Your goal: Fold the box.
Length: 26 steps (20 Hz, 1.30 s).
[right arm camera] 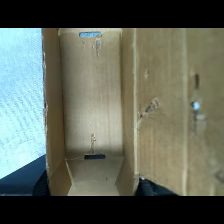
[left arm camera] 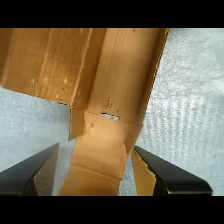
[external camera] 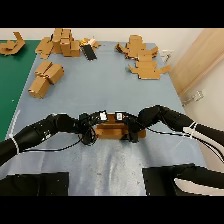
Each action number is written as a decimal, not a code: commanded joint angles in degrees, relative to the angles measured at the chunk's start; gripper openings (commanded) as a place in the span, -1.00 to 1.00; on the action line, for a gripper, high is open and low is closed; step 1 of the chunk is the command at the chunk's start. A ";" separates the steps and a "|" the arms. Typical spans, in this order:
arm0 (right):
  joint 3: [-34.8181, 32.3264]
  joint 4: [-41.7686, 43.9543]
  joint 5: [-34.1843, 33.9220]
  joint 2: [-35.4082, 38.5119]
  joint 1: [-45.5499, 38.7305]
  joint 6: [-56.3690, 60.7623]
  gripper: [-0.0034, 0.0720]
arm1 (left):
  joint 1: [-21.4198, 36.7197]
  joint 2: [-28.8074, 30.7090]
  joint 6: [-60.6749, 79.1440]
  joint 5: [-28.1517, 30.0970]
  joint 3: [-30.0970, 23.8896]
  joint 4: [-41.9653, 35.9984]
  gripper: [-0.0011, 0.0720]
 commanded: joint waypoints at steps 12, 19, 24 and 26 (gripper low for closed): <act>0.02 0.00 0.00 0.00 0.04 0.02 0.41 | -0.74 -1.11 0.70 -1.05 1.01 -2.14 0.26; 0.02 0.00 0.00 0.00 0.04 0.02 0.41 | -0.74 -1.27 6.51 -1.01 1.01 -6.38 0.14; 0.02 0.00 0.02 0.00 0.04 0.02 0.41 | -1.20 -1.57 6.67 -1.01 1.31 -6.47 0.14; 0.02 -0.02 0.00 0.00 0.04 0.02 0.41 | -2.32 -1.62 7.41 -0.55 1.49 -6.60 -0.52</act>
